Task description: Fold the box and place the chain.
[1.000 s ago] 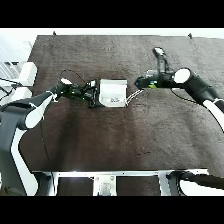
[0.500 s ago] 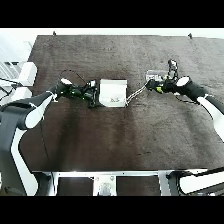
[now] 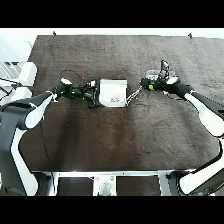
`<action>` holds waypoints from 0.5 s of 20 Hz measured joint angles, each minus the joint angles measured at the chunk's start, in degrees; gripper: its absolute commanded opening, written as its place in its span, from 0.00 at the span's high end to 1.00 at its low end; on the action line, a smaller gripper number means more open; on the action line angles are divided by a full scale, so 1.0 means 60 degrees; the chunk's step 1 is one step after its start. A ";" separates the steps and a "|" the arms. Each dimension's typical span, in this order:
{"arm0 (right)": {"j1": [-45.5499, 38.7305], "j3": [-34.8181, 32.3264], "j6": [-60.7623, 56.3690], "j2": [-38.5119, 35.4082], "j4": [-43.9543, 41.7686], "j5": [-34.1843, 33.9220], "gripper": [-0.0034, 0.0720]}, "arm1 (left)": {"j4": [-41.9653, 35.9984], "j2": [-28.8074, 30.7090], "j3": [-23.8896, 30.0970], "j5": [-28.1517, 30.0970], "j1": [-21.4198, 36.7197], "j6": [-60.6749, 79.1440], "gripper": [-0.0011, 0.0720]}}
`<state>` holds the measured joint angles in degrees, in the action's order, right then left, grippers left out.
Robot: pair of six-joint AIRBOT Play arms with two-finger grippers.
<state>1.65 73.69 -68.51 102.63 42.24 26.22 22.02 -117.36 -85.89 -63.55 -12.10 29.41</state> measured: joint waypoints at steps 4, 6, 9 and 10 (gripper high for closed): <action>0.0058 0.0055 0.0149 -0.0889 -0.0058 0.0397 0.95 | -0.0004 0.0000 0.0000 0.0000 0.0000 0.0000 0.51; 0.0120 0.0069 0.0211 -0.1785 -0.0044 0.0685 0.95 | -0.0004 0.0000 0.0000 0.0004 0.0000 0.0000 0.51; 0.0372 0.0069 0.0266 -0.3319 0.0211 0.0965 0.95 | 0.0000 0.0004 0.0000 0.0004 0.0000 0.0000 0.51; 0.0499 0.0069 0.0273 -0.3818 0.0339 0.1016 0.95 | 0.0000 0.0004 0.0000 0.0004 0.0000 0.0000 0.51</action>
<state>4.64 74.11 -66.87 79.72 44.27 32.32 22.02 -117.34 -85.89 -63.53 -12.10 29.41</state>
